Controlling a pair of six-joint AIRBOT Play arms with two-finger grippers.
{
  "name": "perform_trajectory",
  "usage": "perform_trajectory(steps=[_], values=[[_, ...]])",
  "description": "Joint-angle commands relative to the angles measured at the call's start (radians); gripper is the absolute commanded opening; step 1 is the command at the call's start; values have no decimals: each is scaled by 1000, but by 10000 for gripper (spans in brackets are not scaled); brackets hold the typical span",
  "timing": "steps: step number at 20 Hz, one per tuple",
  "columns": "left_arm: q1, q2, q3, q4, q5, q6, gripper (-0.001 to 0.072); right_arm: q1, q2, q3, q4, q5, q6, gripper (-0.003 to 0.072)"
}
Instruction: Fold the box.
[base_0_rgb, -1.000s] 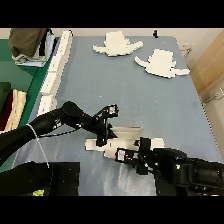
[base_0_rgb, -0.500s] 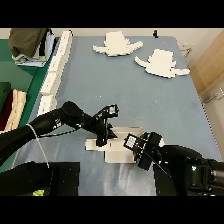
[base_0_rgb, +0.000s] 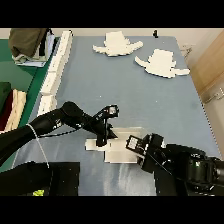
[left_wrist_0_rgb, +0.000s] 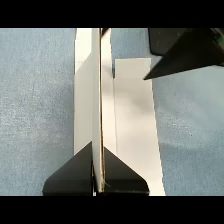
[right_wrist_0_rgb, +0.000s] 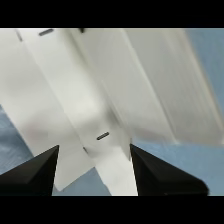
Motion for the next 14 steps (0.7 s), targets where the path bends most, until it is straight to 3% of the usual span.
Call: perform_trajectory(steps=[1, 3, 8, 14], values=[[0, 0, 0, 0, 1, 0, 18, 27, 47, -54, 203, -17, -167, 720], [0, 0, 0, 0, 1, 0, 18, 38, 94, -116, 211, -88, -169, 720], [0, 0, 0, 0, 0, 0, 18, 38, 97, -171, 23, -204, -186, 720], [0, 0, 0, 0, 1, 0, 18, 40, 16, -170, 67, -231, -211, 720]])
